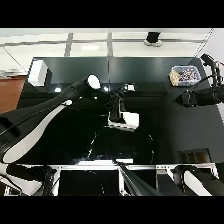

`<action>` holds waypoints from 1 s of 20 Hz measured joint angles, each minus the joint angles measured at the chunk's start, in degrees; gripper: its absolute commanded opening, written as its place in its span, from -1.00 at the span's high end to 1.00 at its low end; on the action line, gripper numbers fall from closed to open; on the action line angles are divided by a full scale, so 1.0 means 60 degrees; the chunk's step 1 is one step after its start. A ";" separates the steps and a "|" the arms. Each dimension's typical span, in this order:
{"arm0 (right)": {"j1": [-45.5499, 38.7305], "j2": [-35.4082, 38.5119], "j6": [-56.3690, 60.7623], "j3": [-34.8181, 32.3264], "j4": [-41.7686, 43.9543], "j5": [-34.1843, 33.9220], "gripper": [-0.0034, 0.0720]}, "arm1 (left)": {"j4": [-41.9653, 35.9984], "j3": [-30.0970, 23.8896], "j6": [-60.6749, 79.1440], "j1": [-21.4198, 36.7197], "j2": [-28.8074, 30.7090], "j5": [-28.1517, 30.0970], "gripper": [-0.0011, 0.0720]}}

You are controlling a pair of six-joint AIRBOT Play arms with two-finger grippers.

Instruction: Fold the box and place the chain.

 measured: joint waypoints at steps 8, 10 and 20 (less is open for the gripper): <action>0.0000 0.0000 -0.0026 0.0000 -0.0007 -0.0040 0.88 | 0.0029 0.0062 -0.0036 -0.0146 -0.0109 -0.0284 -0.96; 0.0000 0.0000 -0.0026 0.0000 -0.0007 -0.0040 0.88 | 0.0025 0.0066 0.0273 -0.0157 -0.0113 -0.0346 -0.96; 0.0000 0.0000 -0.0026 0.0000 -0.0018 -0.0095 0.88 | 0.0106 0.0069 0.2197 -0.0189 -0.0025 -0.0787 -0.96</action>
